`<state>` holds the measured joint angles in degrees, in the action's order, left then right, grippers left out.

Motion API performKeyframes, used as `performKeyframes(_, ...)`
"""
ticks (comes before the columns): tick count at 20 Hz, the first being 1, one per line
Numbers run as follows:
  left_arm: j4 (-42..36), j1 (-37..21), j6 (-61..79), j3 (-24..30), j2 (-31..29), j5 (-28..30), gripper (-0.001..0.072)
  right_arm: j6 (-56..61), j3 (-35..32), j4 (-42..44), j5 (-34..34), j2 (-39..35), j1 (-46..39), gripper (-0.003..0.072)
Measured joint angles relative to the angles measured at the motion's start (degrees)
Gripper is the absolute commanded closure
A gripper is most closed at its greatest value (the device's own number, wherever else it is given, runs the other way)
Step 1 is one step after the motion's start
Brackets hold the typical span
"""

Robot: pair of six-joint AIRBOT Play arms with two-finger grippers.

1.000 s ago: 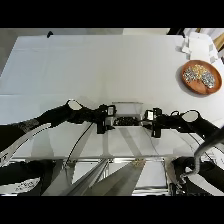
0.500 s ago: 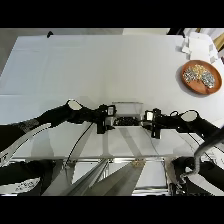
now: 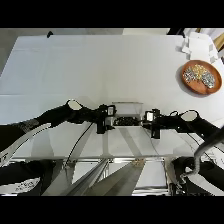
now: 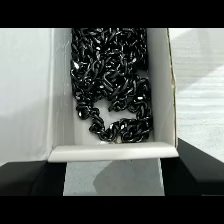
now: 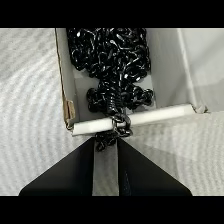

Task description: Fold the box and place the chain.

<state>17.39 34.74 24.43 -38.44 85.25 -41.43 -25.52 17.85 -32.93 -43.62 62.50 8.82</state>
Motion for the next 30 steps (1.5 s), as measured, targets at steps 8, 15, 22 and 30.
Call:
performKeyframes(8, 0.0, 0.0, 0.0, 0.0, 0.0, 0.0, 0.0439, 1.7, 0.0, -1.6, -0.1, -0.9, -0.2, 0.0673)
performKeyframes(15, 0.0, 0.0, 0.0, 0.0, 0.0, 0.0, 0.0439, 6.9, 0.1, -4.2, -1.0, -9.3, -4.0, 0.0673)
performKeyframes(22, 0.0, 0.0, 0.0, 0.0, 0.0, 0.0, 0.0439, 14.8, 9.7, -0.5, -14.7, -14.2, -1.4, 0.0672)
performKeyframes(30, 0.0, 0.0, 0.0, 0.0, 0.0, 0.0, 0.0439, 27.1, 16.9, -0.8, -16.4, -5.8, 8.7, 0.0486)
